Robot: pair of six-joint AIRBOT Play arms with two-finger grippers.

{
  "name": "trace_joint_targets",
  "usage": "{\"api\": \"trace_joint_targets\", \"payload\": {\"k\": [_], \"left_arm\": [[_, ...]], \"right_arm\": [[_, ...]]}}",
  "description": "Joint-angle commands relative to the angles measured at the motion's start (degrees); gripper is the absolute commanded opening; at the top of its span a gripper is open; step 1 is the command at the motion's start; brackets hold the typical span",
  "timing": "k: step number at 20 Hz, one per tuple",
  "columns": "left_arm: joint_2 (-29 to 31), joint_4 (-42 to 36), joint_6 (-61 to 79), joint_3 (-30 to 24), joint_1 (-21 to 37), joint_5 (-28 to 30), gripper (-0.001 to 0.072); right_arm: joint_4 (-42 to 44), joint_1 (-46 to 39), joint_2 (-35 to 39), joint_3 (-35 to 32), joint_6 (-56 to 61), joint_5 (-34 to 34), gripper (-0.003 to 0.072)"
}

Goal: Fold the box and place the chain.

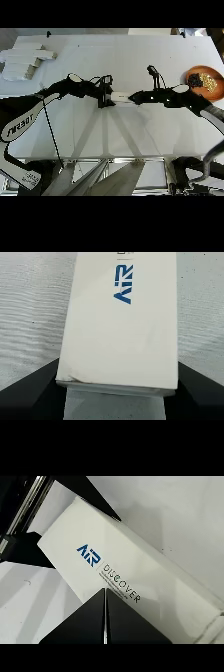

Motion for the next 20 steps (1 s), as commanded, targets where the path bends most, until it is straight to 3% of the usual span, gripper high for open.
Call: {"api": "trace_joint_targets", "payload": {"k": [1,6,13,20], "left_arm": [[0.0,-0.2,-0.2,0.0,0.0,0.0,0.0277],[0.0,-0.2,-0.2,0.0,0.0,0.0,0.0277],[0.0,-0.2,-0.2,0.0,0.0,0.0,0.0277],[0.0,-0.2,-0.2,0.0,0.0,0.0,0.0277]], "right_arm": [[1.0,0.2,-0.5,-1.9,-1.1,-0.3,0.0012],[0.8,0.2,-0.6,-5.7,-1.1,-2.3,0.0012],[0.7,0.2,-0.5,-5.7,-1.1,-2.2,0.0013],[15.5,0.2,4.6,-5.6,-9.1,0.5,0.0013]]}}
